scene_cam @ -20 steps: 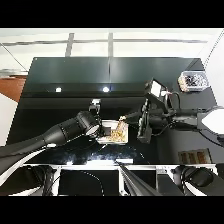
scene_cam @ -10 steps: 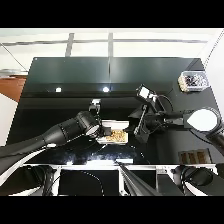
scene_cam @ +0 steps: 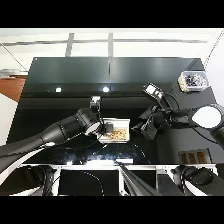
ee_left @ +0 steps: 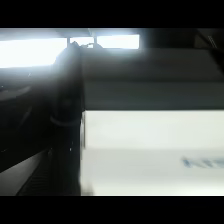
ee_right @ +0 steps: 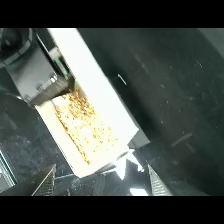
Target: Fold the box and place the chain.
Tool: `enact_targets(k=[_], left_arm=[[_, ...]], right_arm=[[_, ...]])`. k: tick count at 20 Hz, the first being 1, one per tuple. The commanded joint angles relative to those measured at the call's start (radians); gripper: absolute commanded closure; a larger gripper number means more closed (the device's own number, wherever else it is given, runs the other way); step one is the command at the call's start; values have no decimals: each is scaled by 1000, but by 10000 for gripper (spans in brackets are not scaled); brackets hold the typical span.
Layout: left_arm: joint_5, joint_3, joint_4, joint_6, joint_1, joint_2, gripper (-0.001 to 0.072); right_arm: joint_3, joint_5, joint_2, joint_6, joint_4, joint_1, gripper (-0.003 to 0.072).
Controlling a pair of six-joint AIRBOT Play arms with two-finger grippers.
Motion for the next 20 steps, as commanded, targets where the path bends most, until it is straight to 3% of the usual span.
enact_targets(k=[1, 5, 7, 10, 12, 14, 16, 20], left_arm=[[-130, 71, 1, 224, 1, 34, 69], [-378, 79, 17, 690, 24, 133, 72], [-398, 37, 13, 869, 74, 204, 72], [-319, -78, -200, 1094, 258, 333, 72], [-229, -193, -542, 1373, 463, 415, 73], [-173, -300, -800, 1577, 634, 442, 73], [-113, -383, -861, 1878, 710, 438, 71], [74, -497, -875, 2406, 690, 430, 66]], right_arm=[[1, 18, 1, 26, -9, -11, 26], [0, 16, 1, 30, -18, -11, 26], [1, 16, 1, 32, -18, -11, 26], [0, 16, 1, 43, -30, -11, 26], [0, 14, 1, 52, -50, -11, 26], [0, 14, 0, 54, -52, -11, 26], [0, 14, 1, 74, -52, -11, 26], [0, 18, 1, 90, -76, -11, 26]])
